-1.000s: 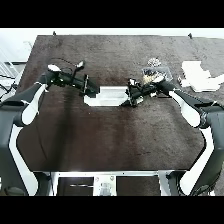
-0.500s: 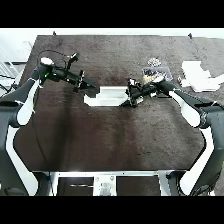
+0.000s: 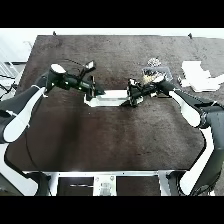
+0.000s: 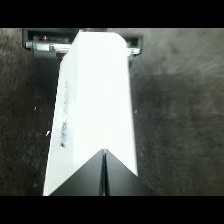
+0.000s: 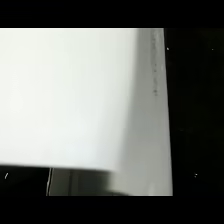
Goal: Fold the box and place the chain.
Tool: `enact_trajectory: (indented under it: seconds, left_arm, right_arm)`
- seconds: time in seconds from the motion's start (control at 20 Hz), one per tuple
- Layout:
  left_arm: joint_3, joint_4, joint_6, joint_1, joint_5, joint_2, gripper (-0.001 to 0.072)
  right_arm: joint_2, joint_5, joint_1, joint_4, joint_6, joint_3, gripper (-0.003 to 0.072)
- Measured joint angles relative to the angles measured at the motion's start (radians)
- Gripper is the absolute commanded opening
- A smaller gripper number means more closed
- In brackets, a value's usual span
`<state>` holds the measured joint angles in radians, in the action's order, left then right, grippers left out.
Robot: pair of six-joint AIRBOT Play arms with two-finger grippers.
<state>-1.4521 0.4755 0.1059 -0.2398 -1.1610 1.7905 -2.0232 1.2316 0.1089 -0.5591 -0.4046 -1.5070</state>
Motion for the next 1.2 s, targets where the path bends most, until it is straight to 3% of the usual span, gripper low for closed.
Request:
enact_trajectory:
  seconds: [0.25,0.5,0.8,1.0,1.2]
  left_arm:
    - [0.053,0.011,0.025,-0.018,0.139,-0.031,0.0012]
    - [0.002,0.026,0.008,0.062,0.05,-0.039,0.0011]
    - [0.009,0.152,-0.027,0.045,-0.046,-0.039,0.0012]
    - [0.032,0.205,-0.027,-0.003,-0.039,-0.037,0.0012]
    - [0.04,0.16,0.016,-0.037,0.035,-0.037,0.0012]
  right_arm:
    - [0.0,0.0,0.0,0.001,0.0,0.0,0.0578]
    - [0.0,0.0,0.0,0.001,0.0,0.0,0.0578]
    - [0.0,0.0,0.0,0.001,0.0,0.0,0.0578]
    - [0.0,0.0,0.0,0.001,0.0,0.0,0.0578]
    - [0.0,-0.001,0.0,0.001,0.0,0.0,0.0578]
